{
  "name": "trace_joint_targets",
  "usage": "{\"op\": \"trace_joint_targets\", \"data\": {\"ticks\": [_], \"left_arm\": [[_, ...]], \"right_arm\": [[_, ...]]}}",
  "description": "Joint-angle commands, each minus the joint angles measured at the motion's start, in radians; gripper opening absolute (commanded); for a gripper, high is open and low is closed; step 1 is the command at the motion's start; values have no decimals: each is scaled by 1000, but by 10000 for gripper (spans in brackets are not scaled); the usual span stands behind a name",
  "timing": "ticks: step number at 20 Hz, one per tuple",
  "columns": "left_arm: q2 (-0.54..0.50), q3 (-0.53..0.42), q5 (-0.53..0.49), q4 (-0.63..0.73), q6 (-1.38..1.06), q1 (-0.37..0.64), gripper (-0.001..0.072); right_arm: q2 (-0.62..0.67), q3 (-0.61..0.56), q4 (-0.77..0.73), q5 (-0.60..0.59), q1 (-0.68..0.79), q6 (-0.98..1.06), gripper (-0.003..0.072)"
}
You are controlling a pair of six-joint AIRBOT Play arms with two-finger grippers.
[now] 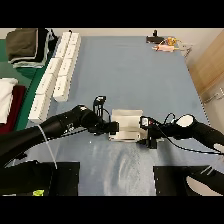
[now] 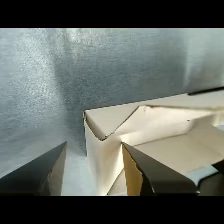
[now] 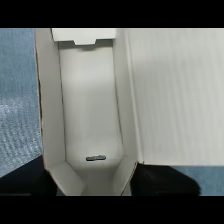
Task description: Fold the box.
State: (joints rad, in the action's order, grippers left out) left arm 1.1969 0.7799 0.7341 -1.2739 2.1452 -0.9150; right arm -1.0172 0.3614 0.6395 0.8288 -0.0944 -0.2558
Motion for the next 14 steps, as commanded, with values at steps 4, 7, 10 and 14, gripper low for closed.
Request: {"op": "trace_joint_targets", "data": {"ticks": [4, 7, 10, 14], "left_arm": [[136, 157, 185, -233, 204, -97, 521], [208, 247, 285, -312, 264, -139, 521], [258, 291, 313, -317, 264, -157, 520], [267, 304, 310, -316, 269, -158, 213]], "right_arm": [[0, 1, 0, 0, -1, 0, 578], [0, 1, 0, 0, -1, 1, 578], [0, 1, 0, 0, -1, 0, 578], [0, 1, 0, 0, -1, 1, 578]]}}
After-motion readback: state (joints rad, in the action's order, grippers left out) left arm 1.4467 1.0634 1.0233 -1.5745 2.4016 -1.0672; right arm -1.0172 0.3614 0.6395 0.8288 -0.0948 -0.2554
